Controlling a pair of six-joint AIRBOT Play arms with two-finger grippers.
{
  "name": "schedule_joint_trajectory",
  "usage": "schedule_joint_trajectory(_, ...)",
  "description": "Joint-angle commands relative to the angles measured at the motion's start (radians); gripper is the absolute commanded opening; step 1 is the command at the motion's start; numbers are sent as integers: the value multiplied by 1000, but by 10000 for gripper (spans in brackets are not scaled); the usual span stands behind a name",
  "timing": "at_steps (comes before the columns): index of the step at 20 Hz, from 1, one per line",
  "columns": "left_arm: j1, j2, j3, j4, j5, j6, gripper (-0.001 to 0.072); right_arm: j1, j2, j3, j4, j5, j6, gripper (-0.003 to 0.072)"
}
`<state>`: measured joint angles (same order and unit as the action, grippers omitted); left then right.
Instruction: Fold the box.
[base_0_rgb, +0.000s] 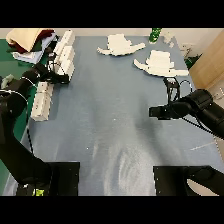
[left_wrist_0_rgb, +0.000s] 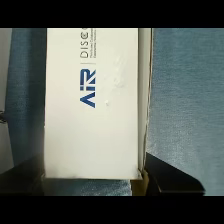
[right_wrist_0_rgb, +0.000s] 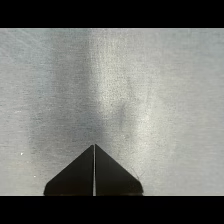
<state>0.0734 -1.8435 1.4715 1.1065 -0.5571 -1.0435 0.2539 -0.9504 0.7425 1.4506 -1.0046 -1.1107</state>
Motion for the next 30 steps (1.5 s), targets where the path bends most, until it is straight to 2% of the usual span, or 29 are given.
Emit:
schedule_joint_trajectory(1, 2, -10, 7, 16, -3, 0, 472, -1, -1, 1, 0, 0, 0, 16)
schedule_joint_trajectory(11, 1, -10, 7, 15, 0, -1, 474, -1, -1, 1, 0, 0, 0, 16)
schedule_joint_trajectory(12, 1, -10, 7, 16, 0, -1, 537, -1, -1, 1, 0, 0, 0, 16)
schedule_joint_trajectory(13, 1, -10, 7, 16, 0, -2, 697, -1, -1, 1, 0, 0, 0, 16)
schedule_joint_trajectory(19, 3, -6, 7, 16, -10, -2, 699, -1, -1, 1, 0, 0, 0, 17)
schedule_joint_trajectory(22, 12, 21, 19, 21, -86, -2, 699, -1, -1, 1, 0, 0, 0, 16)
schedule_joint_trajectory(26, 30, 72, 63, 48, -255, -3, 699, -1, -1, 1, 0, 0, 0, 16)
schedule_joint_trajectory(30, 34, 130, 88, 51, -354, -5, 698, -1, -1, 1, 0, 0, 0, 16)
